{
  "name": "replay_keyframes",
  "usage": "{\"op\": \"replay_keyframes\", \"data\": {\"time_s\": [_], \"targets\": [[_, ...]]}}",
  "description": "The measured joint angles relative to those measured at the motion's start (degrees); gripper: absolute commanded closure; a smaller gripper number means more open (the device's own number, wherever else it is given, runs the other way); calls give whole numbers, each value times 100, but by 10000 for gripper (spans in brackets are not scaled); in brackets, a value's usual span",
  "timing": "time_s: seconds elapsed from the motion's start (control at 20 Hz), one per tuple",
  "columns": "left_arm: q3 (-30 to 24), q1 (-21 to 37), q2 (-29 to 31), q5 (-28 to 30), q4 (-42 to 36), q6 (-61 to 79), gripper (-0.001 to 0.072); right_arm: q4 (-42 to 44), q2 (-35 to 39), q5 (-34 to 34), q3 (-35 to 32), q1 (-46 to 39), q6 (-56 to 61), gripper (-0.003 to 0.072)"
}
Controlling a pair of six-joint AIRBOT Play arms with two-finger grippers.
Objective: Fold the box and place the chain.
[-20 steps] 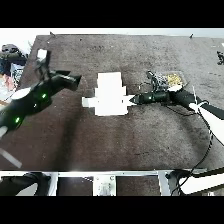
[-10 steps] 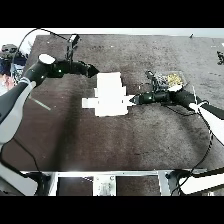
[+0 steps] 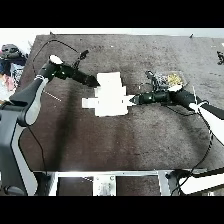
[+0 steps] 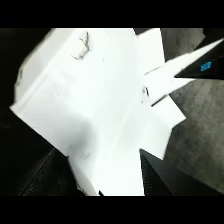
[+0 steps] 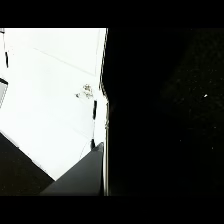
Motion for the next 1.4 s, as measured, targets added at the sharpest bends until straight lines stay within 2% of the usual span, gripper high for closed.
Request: {"op": "replay_keyframes", "data": {"time_s": [0.15, 0.4, 0.85, 0.9, 1.15, 1.4], "targets": [[76, 0, -212, -354, -431, 24, 126, 0, 4, 2, 0, 0, -44, 671], [109, -39, -363, -623, -752, 122, 127, -7, 55, 15, 2, 0, -81, 670], [632, 251, -365, -570, -595, 144, 128, -179, 72, 15, 2, -7, -81, 670], [625, 275, -363, -560, -551, 116, 177, -186, 72, 15, 2, -7, -81, 670], [444, 168, -487, -492, -306, 50, 176, -199, 72, 17, 2, -7, -79, 670], [398, 68, -706, -503, -455, 57, 177, -212, 72, 17, 2, -7, -79, 671]]}}
